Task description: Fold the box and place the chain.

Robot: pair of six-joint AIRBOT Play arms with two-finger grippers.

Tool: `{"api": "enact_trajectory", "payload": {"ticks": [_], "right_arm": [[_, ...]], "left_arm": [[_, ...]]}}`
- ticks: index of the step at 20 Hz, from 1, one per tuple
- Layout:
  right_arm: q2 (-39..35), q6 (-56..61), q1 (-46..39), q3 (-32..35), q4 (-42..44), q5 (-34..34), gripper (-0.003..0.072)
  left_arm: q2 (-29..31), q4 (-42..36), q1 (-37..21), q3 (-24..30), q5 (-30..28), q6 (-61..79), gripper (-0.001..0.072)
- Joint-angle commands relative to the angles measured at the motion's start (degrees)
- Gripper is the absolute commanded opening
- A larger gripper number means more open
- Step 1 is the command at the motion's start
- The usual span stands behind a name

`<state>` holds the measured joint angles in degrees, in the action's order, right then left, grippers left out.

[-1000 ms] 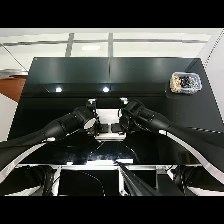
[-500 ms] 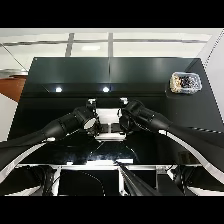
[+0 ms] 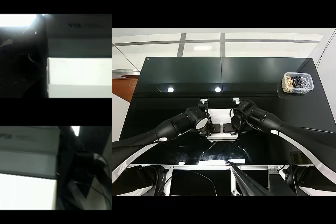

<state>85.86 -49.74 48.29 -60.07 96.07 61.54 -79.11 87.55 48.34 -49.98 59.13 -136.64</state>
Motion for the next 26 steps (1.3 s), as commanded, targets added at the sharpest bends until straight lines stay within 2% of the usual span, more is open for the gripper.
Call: {"api": "enact_trajectory", "payload": {"ticks": [1,2,3,8,14,17,19,22,23,24,26], "right_arm": [[-0.13,-0.24,0.02,-0.39,0.39,0.74,0.0332],[-0.42,-0.90,0.02,-0.61,0.28,1.11,0.0352],[-0.94,-1.68,0.02,-0.68,0.26,1.33,0.0421],[-5.81,-6.49,-0.13,-0.76,-0.31,3.72,0.0445],[-18.71,-13.79,-4.24,-0.96,-3.82,9.57,0.0445],[-25.51,-15.80,-9.55,-0.96,-14.19,11.91,0.0445],[-26.71,-17.29,-15.54,-0.94,-23.12,12.48,0.0445],[-26.23,-19.76,-29.20,0.28,-27.78,5.27,0.0446],[-25.42,-19.93,-34.16,0.52,-27.45,2.03,0.0469],[-23.91,-20.96,-38.99,0.50,-26.58,-1.36,0.0710],[-19.98,-23.43,-46.47,-0.02,-20.85,-9.35,0.0715]], "left_arm": [[-0.02,-0.07,-0.04,-0.02,-0.11,-0.07,0.0028],[-0.02,-0.07,-0.04,-0.02,-0.07,-0.07,0.0028],[-0.02,-0.11,-0.04,-0.02,-0.07,-0.07,0.0028],[-0.02,-0.20,-0.04,-0.02,-0.22,-0.09,0.0028],[-0.02,-1.09,-0.04,-0.02,-0.11,-0.07,0.0028],[-0.02,-1.11,-0.04,-0.02,-0.11,-0.07,0.0028],[-0.02,-1.11,-0.04,-0.02,-0.17,-0.07,0.0028],[-0.02,-1.09,-0.04,-0.02,-0.22,-0.07,0.0029],[-0.02,-1.11,-0.04,-0.02,-0.48,-0.07,0.0029],[-0.02,-1.09,-0.04,-0.02,-0.46,-0.07,0.0028],[-0.04,-1.11,-0.04,-0.02,-0.39,-0.07,0.0028]]}}
